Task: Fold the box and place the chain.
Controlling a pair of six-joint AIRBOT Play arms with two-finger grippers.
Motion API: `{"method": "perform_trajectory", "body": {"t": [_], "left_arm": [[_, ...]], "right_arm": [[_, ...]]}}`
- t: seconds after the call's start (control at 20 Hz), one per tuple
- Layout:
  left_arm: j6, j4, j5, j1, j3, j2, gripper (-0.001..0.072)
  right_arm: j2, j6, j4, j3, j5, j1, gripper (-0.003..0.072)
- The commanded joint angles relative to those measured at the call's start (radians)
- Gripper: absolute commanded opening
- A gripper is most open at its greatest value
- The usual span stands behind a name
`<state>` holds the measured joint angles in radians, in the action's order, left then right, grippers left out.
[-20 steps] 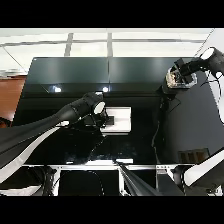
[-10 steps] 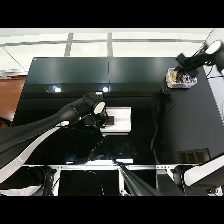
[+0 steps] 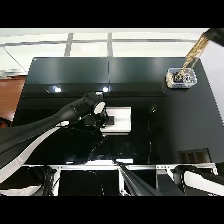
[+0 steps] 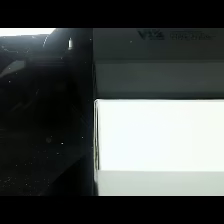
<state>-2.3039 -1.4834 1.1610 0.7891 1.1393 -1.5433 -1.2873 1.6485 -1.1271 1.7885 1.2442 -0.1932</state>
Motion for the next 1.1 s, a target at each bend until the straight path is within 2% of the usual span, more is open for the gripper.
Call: {"method": "perform_trajectory", "body": {"t": [0.0, 0.15, 0.2, 0.35, 0.45, 0.55, 0.8, 0.9, 1.05], "left_arm": [[0.0, -0.001, 0.0, 0.0, 0.001, 0.0, 0.0023], [0.0, -0.001, -0.001, 0.0, 0.001, 0.0, 0.0023], [0.0, -0.001, 0.0, 0.0, 0.001, 0.0, 0.0023], [0.0, -0.001, -0.001, 0.0, 0.001, 0.0, 0.0024], [0.0, -0.001, -0.001, 0.0, 0.001, 0.0, 0.0024], [0.0, -0.001, -0.001, 0.0, 0.001, 0.0, 0.0023], [0.0, 0.0, -0.001, 0.0, 0.001, 0.0, 0.0023], [0.0, 0.0, -0.001, 0.0, 0.001, 0.0, 0.0023], [0.0, -0.001, -0.001, 0.0, 0.001, 0.0, 0.0023]], "right_arm": [[0.148, -0.073, 0.108, 0.001, 0.175, 0.004, 0.0008], [0.206, -0.101, 0.155, -0.005, 0.391, 0.06, 0.0009], [0.224, -0.101, 0.156, -0.032, 0.428, 0.1, 0.0009], [0.265, -0.09, 0.196, -0.169, 0.422, 0.256, 0.0009], [0.269, -0.086, 0.218, -0.272, 0.357, 0.381, 0.0009], [0.267, -0.085, 0.219, -0.382, 0.232, 0.502, 0.0009], [0.221, -0.086, 0.286, -0.575, -0.072, 0.661, 0.0009], [0.184, -0.086, 0.281, -0.615, -0.126, 0.686, 0.001], [0.128, -0.086, 0.277, -0.66, -0.128, 0.687, 0.001]]}}
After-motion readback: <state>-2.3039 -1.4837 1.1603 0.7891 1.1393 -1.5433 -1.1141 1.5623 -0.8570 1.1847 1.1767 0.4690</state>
